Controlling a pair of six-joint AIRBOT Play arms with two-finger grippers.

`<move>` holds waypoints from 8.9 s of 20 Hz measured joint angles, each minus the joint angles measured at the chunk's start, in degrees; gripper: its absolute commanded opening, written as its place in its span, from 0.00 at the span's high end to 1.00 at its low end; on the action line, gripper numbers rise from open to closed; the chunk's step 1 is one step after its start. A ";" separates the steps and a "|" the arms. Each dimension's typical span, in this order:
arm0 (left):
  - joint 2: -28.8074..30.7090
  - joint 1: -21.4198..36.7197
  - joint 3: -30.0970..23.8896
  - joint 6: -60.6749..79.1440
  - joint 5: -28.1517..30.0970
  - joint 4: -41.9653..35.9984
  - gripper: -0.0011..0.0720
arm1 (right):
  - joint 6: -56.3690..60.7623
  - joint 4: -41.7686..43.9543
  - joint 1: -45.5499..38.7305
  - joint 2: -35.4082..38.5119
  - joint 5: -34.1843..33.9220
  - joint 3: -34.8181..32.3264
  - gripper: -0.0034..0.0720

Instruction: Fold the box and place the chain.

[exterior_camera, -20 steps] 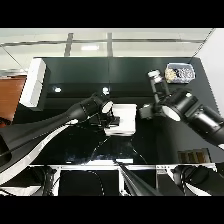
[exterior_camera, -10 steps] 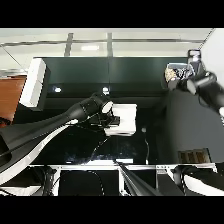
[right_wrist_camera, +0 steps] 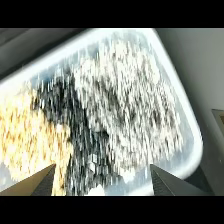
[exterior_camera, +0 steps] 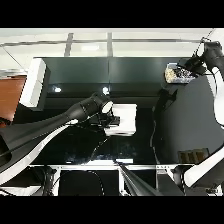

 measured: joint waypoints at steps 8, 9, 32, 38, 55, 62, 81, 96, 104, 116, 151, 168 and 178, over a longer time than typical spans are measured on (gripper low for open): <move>0.00 0.00 0.00 0.02 -0.07 0.00 0.95 | -2.16 0.63 -3.21 -8.09 0.33 7.43 0.34; 0.00 0.00 0.00 0.02 -0.09 0.00 0.95 | -2.23 0.79 -3.45 -8.59 -0.04 7.58 0.49; 0.00 0.00 0.00 0.02 0.46 -0.02 0.95 | -23.30 19.89 -3.39 35.98 5.31 -1.95 0.93; 0.00 0.00 0.00 0.02 1.31 -0.02 0.95 | -26.67 33.00 -3.39 49.51 5.57 -2.64 0.94; 0.00 0.00 0.00 0.02 1.73 -0.02 0.95 | -28.11 52.41 10.27 55.56 22.84 -2.73 0.93; 0.00 0.00 0.00 0.02 1.70 -0.02 0.95 | -27.26 53.05 11.47 55.43 24.59 -4.35 0.93; 0.00 0.00 0.00 0.02 1.70 0.00 0.95 | -26.97 56.98 21.86 54.77 18.93 -14.14 0.93; 0.00 0.00 0.00 0.02 1.73 0.02 0.95 | -28.87 56.06 26.29 53.86 13.49 -15.06 0.93; 0.00 0.00 0.00 0.02 1.75 0.02 0.95 | -28.65 53.53 26.56 53.81 15.93 -21.97 0.93; 0.00 0.00 0.00 0.02 1.73 0.09 0.95 | -28.44 50.75 26.93 53.81 13.05 -43.98 0.93; 0.00 0.00 0.00 0.02 1.57 0.00 0.95 | -9.01 18.16 3.76 12.83 -13.84 -27.89 0.52; 0.00 0.00 0.00 0.02 1.73 0.26 0.95 | -23.78 22.47 7.41 45.13 -1.53 -24.44 0.93; 0.00 0.00 0.00 0.22 1.70 0.24 0.95 | -28.74 35.60 15.43 65.77 -0.52 -23.78 0.93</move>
